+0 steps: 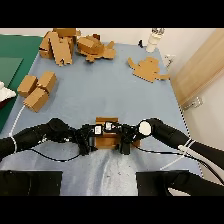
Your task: Fold the box.
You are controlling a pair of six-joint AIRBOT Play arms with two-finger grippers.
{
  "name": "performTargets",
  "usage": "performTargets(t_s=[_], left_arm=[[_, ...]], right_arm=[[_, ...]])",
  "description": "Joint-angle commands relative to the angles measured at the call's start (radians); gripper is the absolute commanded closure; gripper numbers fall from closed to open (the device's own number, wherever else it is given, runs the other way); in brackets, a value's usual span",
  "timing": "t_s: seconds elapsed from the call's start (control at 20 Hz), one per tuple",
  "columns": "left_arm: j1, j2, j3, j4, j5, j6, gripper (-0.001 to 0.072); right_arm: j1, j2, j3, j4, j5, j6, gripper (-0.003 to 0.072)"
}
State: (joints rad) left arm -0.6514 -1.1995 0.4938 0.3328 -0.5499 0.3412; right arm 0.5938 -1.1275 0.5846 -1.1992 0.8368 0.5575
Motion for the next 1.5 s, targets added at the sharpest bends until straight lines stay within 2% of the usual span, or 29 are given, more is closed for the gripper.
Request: performTargets(t_s=[0.0, 0.15, 0.3, 0.8, 0.9, 1.15, 1.3, 1.35, 1.4, 1.45], left_arm=[[0.003, 0.001, 0.000, 0.008, -0.008, -0.001, 0.0267], [0.003, 0.001, 0.000, 0.008, -0.008, -0.001, 0.0267], [0.003, 0.001, 0.000, 0.008, -0.008, -0.001, 0.0267], [0.005, 0.001, 0.000, 0.009, -0.007, -0.002, 0.0267], [0.005, 0.001, 0.000, 0.011, -0.007, -0.002, 0.0267], [0.005, 0.001, 0.000, 0.017, -0.010, -0.003, 0.0267], [0.005, 0.001, 0.001, 0.081, -0.010, -0.075, 0.0267], [0.005, 0.001, 0.001, 0.084, -0.010, -0.078, 0.0267], [0.005, 0.001, 0.002, 0.084, -0.010, -0.078, 0.0267], [0.005, 0.000, 0.002, 0.084, -0.011, -0.078, 0.0267]], right_arm=[[-0.002, 0.051, 0.000, -0.135, 0.027, 0.162, 0.0086], [-0.001, 0.097, 0.000, -0.222, 0.085, 0.280, 0.0087], [-0.001, 0.114, 0.000, -0.227, 0.136, 0.307, 0.0087], [-0.001, 0.266, 0.000, -0.332, 0.138, 0.423, 0.0087], [-0.001, 0.290, 0.000, -0.326, 0.122, 0.472, 0.0087], [-0.001, 0.295, 0.000, -0.314, 0.013, 0.769, 0.0089], [-0.001, 0.295, 0.000, -0.257, -0.060, 0.881, 0.0089], [-0.001, 0.294, 0.000, -0.224, -0.078, 0.887, 0.0100], [-0.001, 0.293, 0.000, -0.183, -0.089, 0.887, 0.0163], [-0.001, 0.292, 0.000, -0.129, -0.094, 0.887, 0.0264]])
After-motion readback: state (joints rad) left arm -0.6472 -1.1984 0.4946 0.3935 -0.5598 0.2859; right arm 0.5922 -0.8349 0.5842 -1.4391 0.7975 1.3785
